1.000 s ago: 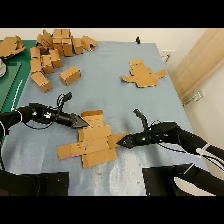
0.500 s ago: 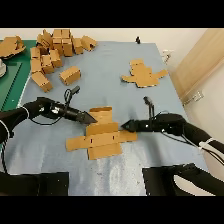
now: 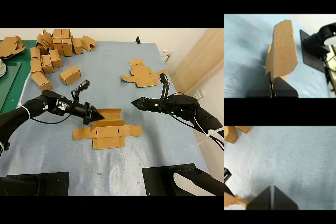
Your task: Fold the box.
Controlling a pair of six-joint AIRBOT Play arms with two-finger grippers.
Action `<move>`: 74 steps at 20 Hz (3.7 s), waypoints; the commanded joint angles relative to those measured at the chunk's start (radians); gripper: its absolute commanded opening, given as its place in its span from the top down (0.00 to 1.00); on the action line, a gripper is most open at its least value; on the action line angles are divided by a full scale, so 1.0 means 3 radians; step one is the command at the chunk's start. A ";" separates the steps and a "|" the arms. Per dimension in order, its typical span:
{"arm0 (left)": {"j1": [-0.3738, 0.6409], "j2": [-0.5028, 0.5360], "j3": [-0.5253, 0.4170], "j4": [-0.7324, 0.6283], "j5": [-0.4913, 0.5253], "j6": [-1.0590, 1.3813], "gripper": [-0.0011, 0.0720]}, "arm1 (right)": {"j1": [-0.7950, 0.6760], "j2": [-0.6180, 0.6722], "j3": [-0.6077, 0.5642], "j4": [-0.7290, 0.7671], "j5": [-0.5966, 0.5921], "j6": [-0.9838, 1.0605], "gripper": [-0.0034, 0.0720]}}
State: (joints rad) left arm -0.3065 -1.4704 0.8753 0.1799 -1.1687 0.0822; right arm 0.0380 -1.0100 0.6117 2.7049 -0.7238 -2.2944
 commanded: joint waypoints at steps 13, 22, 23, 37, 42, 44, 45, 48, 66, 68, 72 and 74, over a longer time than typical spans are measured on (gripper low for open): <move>0.0135 0.0078 -0.0395 -0.0304 0.0139 0.1007 0.97 | 0.0013 -0.0001 -0.0028 -0.0169 -0.0155 0.0149 0.95; 0.0130 0.0078 -0.0505 -0.0263 0.0108 0.1228 0.97 | 0.0027 -0.0003 -0.0109 -0.0178 -0.0144 0.0181 0.95; 0.0127 0.0099 -0.0505 -0.0200 0.0114 0.1233 0.97 | 0.0027 -0.0003 -0.0109 -0.0178 -0.0141 0.0181 0.95; -0.0048 0.0226 -0.0547 0.0025 0.0411 0.1249 0.97 | 0.0028 -0.0003 -0.0109 -0.0181 -0.0141 0.0206 0.95; 0.0123 0.0226 -0.0556 -0.0036 0.0464 0.1101 0.97 | 0.0027 -0.0003 -0.0109 -0.0193 -0.0142 0.0206 0.95; 0.0175 0.0226 -0.0557 0.0017 0.0455 0.1054 0.97 | 0.0027 -0.0003 -0.0109 -0.0193 -0.0142 0.0206 0.95; 0.0175 0.0226 -0.0557 0.0028 0.0448 0.1048 0.97 | 0.0027 -0.0003 -0.0109 -0.0193 -0.0141 0.0206 0.95; 0.0170 0.0226 -0.0556 0.0098 0.0394 0.1047 0.97 | 0.0027 -0.0003 -0.0109 -0.0196 -0.0142 0.0205 0.95; -0.0078 0.0226 -0.0552 0.0006 0.0563 0.1170 0.97 | 0.0028 -0.0001 -0.0109 -0.0220 -0.0145 0.0203 0.95; -0.0079 0.0226 -0.0552 0.0013 0.0553 0.1171 0.97 | 0.0028 -0.0001 -0.0109 -0.0220 -0.0145 0.0205 0.95; -0.0079 0.0226 -0.0552 0.0023 0.0543 0.1170 0.97 | 0.0028 -0.0001 -0.0109 -0.0231 -0.0145 0.0205 0.95; -0.0078 0.0226 -0.0552 0.0028 0.0540 0.1170 0.97 | 0.0028 -0.0001 -0.0109 -0.0239 -0.0145 0.0205 0.95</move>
State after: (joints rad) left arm -0.3294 -1.4033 0.7094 0.1799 -1.0084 0.4339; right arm 0.0456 -1.0103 0.5793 2.6358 -0.7670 -2.2330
